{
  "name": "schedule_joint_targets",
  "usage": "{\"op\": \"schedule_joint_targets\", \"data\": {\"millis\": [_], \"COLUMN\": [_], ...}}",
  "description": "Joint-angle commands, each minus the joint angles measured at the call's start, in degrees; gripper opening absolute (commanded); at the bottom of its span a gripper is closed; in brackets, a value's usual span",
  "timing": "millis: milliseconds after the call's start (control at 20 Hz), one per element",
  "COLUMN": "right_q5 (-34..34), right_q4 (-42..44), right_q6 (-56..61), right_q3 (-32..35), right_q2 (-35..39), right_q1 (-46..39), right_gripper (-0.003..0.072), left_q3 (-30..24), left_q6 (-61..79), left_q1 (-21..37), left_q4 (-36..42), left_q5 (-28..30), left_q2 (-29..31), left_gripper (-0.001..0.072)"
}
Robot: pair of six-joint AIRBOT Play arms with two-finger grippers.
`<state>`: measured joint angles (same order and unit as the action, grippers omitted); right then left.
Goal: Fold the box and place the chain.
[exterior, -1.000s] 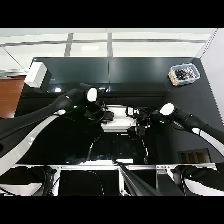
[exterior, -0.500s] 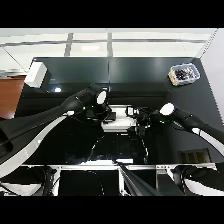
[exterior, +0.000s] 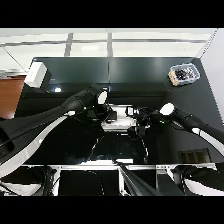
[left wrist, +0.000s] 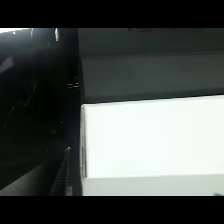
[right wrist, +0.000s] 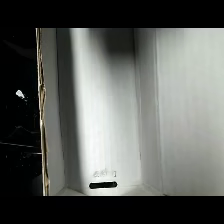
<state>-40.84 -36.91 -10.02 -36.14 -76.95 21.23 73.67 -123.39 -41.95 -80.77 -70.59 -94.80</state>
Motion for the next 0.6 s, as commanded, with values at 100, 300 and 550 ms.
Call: {"op": "schedule_joint_targets", "data": {"millis": [100, 300, 550], "right_q5": [0.0, 0.2, -1.7], "right_q4": [0.0, 0.0, -5.3], "right_q6": [0.0, 0.8, 1.5], "right_q3": [0.0, 0.0, 0.0], "right_q2": [0.0, 0.2, 6.9], "right_q1": [0.0, 0.0, -0.9], "right_gripper": [0.0195, 0.0645, 0.0666], "left_q3": [0.1, 0.1, 0.1], "left_q6": [-1.1, -0.7, -0.7], "left_q1": [-0.1, -0.1, -0.1], "left_q4": [0.2, 0.5, 0.3], "left_q5": [1.3, 1.1, 0.3], "left_q2": [-0.1, 0.0, 0.0], "left_gripper": [0.0024, 0.0024, 0.0024]}}
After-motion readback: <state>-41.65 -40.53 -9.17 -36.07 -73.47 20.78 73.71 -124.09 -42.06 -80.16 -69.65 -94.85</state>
